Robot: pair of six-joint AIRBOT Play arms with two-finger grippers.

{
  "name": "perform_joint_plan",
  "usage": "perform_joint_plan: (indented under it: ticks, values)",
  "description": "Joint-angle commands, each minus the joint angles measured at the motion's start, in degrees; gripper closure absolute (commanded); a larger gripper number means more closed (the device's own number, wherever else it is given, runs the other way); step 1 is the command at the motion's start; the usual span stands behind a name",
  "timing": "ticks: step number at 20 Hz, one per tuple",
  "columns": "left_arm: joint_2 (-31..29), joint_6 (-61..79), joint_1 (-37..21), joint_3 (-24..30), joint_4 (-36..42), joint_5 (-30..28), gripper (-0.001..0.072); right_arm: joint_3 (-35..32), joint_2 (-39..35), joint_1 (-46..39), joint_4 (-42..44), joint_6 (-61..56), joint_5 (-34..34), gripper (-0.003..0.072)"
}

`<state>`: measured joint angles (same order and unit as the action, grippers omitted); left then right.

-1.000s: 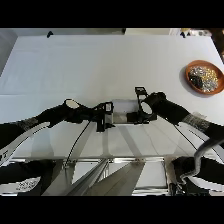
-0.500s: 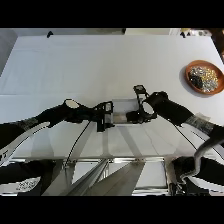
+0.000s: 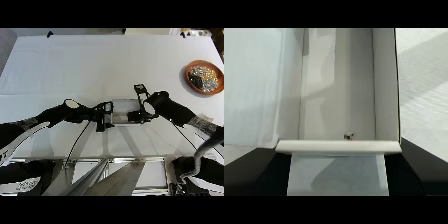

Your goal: Fold the box and place the chain.

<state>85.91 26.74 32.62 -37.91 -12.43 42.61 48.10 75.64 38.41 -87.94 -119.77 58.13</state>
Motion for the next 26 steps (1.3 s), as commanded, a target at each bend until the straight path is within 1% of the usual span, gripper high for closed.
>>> perform_joint_plan:
  ticks: [1,2,3,4,7,8,9,10,15,17,19,20,21,22,23,26]
  values:
    - [-0.02,0.00,-0.02,-0.02,-0.02,0.04,0.0500,0.07,-0.04,0.02,-0.55,-0.31,0.00,0.0574]
    - [-0.02,-0.02,-0.02,-0.02,-0.02,0.04,0.0500,0.07,-0.04,0.02,-0.55,-0.31,-0.04,0.0622]
    - [-0.02,0.00,-0.02,-0.02,-0.02,0.04,0.0500,0.07,-0.04,0.02,-0.61,-0.31,-0.04,0.0651]
    - [-0.02,0.00,-0.02,-0.02,-0.02,0.04,0.0500,0.07,-0.02,0.02,-0.72,-0.31,-0.07,0.0666]
    - [-0.02,0.00,-0.02,-0.02,-0.02,0.04,0.0500,0.04,-0.02,0.02,-0.96,-0.31,-0.37,0.0666]
    - [-0.02,-0.02,-0.02,-0.02,-0.02,0.04,0.0500,0.04,0.00,0.02,-0.96,-0.28,-0.74,0.0645]
    - [-0.02,0.00,-0.02,-0.02,-0.02,0.04,0.0500,0.04,0.11,0.02,-0.96,-0.31,-0.92,0.0533]
    - [-0.02,0.00,-0.02,-0.02,-0.02,0.04,0.0500,0.04,0.33,0.02,-1.01,-0.33,-0.90,0.0509]
    - [-0.02,0.00,-0.02,-0.02,-0.02,0.02,0.0500,0.04,1.77,0.02,-1.73,-2.82,-0.11,0.0506]
    - [-0.02,0.00,-0.02,-0.02,-0.02,0.04,0.0500,0.04,1.81,0.02,-1.90,-2.82,0.02,0.0534]
    - [-0.02,0.00,-0.02,-0.02,-0.02,0.04,0.0500,0.04,2.14,0.02,-1.90,-3.08,0.20,0.0535]
    - [-0.02,0.00,-0.02,-0.02,-0.02,0.04,0.0500,0.04,2.38,0.02,-1.90,-3.06,0.35,0.0575]
    - [-0.02,-0.02,-0.02,-0.02,-0.02,0.04,0.0500,0.04,2.49,0.02,-1.90,-3.06,0.48,0.0590]
    - [-0.02,0.00,-0.02,-0.02,-0.02,0.04,0.0500,0.04,2.47,0.02,-1.90,-3.04,0.50,0.0641]
    - [-0.02,0.00,-0.02,-0.02,-0.02,0.04,0.0500,0.04,2.47,0.02,-1.90,-3.04,0.96,0.0660]
    - [-0.02,0.00,-0.02,-0.02,-0.02,0.02,0.0500,0.04,2.47,0.02,-2.05,-3.04,1.16,0.0666]
